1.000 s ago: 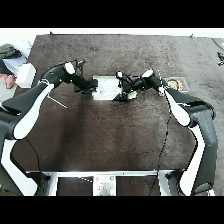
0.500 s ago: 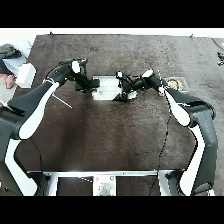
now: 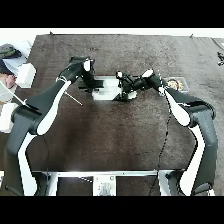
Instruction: Fold the box and place the chain.
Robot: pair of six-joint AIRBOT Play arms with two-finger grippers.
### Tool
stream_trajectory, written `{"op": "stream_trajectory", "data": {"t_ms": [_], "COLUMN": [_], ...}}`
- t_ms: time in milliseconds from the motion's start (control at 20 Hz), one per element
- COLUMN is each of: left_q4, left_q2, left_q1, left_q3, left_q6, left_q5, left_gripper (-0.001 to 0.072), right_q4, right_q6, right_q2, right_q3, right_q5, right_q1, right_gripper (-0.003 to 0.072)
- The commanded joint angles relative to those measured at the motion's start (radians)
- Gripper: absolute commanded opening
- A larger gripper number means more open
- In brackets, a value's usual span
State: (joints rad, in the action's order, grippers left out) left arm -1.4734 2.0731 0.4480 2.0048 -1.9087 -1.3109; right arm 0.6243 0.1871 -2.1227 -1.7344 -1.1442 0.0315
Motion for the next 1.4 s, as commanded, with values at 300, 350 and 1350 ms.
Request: {"op": "stream_trajectory", "data": {"t_ms": [300,350,1350], "left_q4": [-0.158,-0.158,-0.089], "left_q2": [0.025,0.025,-0.004], "left_q1": [0.019,0.019,0.016], "left_q3": [0.019,0.019,0.020], "left_q6": [-0.100,-0.100,0.110], "left_q5": [-0.032,-0.031,-0.073], "left_gripper": [0.0290,0.0290,0.0440], "right_q4": [0.000,0.000,0.000], "right_q6": [0.000,0.000,0.000], "right_q2": [0.000,0.000,0.000], "right_q3": [0.000,0.000,0.000], "right_q5": [0.000,0.000,0.000], "right_q1": [0.001,0.001,0.001], "right_gripper": [0.0355,0.0355,0.0355]}}
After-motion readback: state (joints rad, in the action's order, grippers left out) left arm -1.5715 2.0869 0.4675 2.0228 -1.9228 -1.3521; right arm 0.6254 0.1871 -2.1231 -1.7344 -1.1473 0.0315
